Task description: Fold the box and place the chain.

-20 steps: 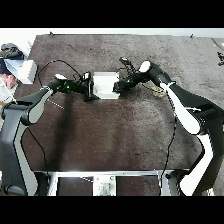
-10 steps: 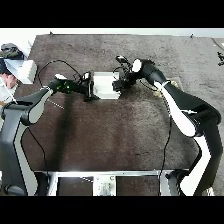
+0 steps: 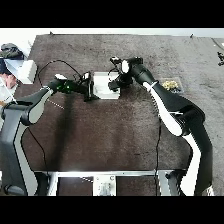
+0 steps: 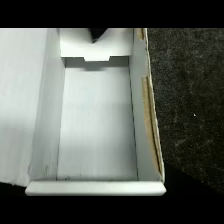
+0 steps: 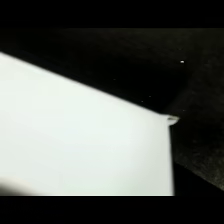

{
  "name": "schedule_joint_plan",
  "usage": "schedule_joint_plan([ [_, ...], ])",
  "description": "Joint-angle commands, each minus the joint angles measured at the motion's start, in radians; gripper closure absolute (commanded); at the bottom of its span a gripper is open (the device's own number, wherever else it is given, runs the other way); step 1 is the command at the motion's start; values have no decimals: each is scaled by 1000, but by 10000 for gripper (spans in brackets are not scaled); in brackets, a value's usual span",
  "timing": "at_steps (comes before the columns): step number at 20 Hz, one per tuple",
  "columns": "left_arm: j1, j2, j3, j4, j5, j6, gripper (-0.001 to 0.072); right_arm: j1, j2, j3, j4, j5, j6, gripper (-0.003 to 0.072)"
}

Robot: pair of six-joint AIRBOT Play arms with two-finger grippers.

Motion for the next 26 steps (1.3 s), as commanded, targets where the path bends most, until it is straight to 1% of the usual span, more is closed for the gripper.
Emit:
schedule_joint_plan([
  [1,0,0,0,0,0,0,364,7,-9,11,-46,12,65,222],
  [5,0,0,0,0,0,0,364,5,-9,11,-79,-13,100,222],
  [10,0,0,0,0,0,0,364,1,-10,11,-78,-26,148,223],
  [11,0,0,0,0,0,0,364,1,-11,11,-78,-26,159,232],
  [12,0,0,0,0,0,0,364,1,-11,11,-69,-23,162,311],
  [15,0,0,0,0,0,0,364,1,-11,11,-36,-22,172,311],
  [23,0,0,0,0,0,0,364,1,-11,10,-5,-9,175,311],
  [26,0,0,0,0,0,0,364,1,-25,10,2,22,167,311],
])
